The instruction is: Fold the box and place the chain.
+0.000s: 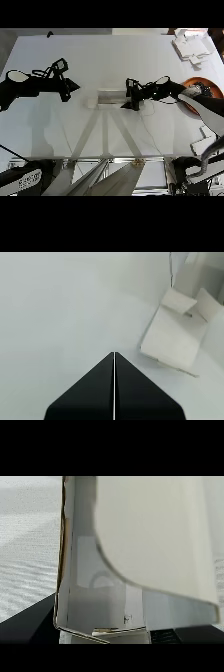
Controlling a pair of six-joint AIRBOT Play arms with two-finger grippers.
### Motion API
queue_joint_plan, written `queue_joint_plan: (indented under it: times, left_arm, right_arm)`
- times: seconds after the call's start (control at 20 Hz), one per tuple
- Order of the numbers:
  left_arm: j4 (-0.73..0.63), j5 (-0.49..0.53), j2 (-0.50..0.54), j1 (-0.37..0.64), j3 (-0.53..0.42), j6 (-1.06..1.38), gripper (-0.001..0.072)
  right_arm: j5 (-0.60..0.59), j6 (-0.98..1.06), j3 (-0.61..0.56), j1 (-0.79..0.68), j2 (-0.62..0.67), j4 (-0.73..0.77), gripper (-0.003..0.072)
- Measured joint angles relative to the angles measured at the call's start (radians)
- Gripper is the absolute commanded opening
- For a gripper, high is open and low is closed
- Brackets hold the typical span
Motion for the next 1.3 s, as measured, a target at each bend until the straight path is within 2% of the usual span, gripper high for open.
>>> queue_joint_plan:
  times: [0.2,0.45,0.7,0.85,1.1,1.3]
  left_arm:
    - [0.176,-0.016,0.016,0.014,-0.011,-0.477,0.0005]
    - [0.212,-0.025,-0.051,0.001,-0.036,-0.84,0.0004]
    - [0.164,-0.008,-0.147,-0.061,-0.043,-0.964,0.0003]
    - [0.155,0.038,-0.19,-0.101,-0.043,-1.02,0.0004]
    - [0.143,0.069,-0.218,-0.151,-0.042,-1.089,0.0003]
    - [0.081,0.066,-0.229,-0.166,-0.044,-1.101,0.0003]
  right_arm:
    - [0.0,0.0,0.0,0.0,0.0,0.0,0.0428]
    - [0.0,0.0,0.0,0.0,0.0,0.0,0.0428]
    - [0.001,0.0,0.0,0.0,0.0,0.0,0.0428]
    - [0.001,0.0,0.0,0.0,0.0,0.0,0.0428]
    - [0.001,0.0,0.0,0.0,0.0,0.0,0.0428]
    - [0.001,0.0,0.0,0.0,0.0,0.0,0.0428]
